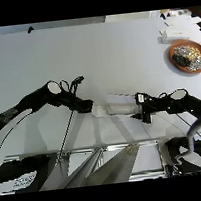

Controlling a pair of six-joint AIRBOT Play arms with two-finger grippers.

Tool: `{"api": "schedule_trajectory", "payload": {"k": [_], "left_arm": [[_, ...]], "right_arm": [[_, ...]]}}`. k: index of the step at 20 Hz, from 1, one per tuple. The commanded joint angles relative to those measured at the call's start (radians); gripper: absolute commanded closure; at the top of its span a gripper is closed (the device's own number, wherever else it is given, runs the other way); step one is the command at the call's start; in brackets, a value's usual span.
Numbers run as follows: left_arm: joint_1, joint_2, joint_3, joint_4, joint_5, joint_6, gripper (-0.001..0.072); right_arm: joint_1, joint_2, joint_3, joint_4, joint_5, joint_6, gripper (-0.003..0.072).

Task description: Fold the box and place the chain.

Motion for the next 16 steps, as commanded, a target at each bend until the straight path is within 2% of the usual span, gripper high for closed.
{"api": "schedule_trajectory", "payload": {"k": [1, 6, 12, 16], "left_arm": [[-0.023, -0.019, 0.0, -0.004, 0.008, -0.008, 0.0709], [-0.025, -0.012, 0.0, -0.039, 0.014, 0.066, 0.0708], [-0.023, 0.055, 0.001, -0.076, 0.035, 0.09, 0.0707], [-0.056, 0.057, 0.001, -0.134, 0.04, 0.102, 0.068]], "right_arm": [[0.0, 0.001, 0.0, 0.0, 0.0, 0.0, 0.0276], [0.0, 0.0, 0.0, 0.0, 0.0, 0.0, 0.0276], [0.0, 0.0, 0.0, 0.0, 0.0, 0.0, 0.0276], [0.0, 0.001, 0.0, 0.0, 0.0, 0.0, 0.0276]]}}
